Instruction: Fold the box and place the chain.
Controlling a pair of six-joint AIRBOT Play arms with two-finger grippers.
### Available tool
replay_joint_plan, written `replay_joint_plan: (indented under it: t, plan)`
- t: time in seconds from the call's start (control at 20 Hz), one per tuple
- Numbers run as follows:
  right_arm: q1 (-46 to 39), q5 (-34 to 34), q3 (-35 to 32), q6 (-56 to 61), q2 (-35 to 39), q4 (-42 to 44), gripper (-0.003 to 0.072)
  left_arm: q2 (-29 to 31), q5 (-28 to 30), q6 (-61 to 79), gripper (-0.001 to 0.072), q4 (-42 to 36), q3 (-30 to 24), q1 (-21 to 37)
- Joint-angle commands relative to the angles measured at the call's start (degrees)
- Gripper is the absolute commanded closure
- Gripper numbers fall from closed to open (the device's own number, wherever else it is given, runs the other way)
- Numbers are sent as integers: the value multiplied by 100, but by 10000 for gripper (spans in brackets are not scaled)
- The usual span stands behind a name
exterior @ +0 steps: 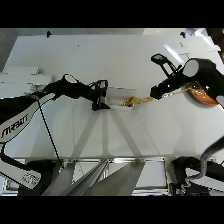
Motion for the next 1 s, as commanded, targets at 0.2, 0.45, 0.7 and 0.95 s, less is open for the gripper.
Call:
replay_joint_plan:
  t: [0.2, 0.45, 0.7, 0.95]
  plan:
    - [-98, -717, -2, -295, -1029, -162, 129, 2, 2, 2, 432, 0, 2, 2]
    - [-79, -914, -2, -295, -1207, -166, 141, 2, 2, 2, 432, 0, 2, 2]
    - [105, -828, -2, -291, -1405, -192, 313, 2, 0, 2, 432, 0, 2, 2]
    - [190, -485, 0, -170, -1329, -208, 674, 2, 2, 2, 432, 2, 2, 2]
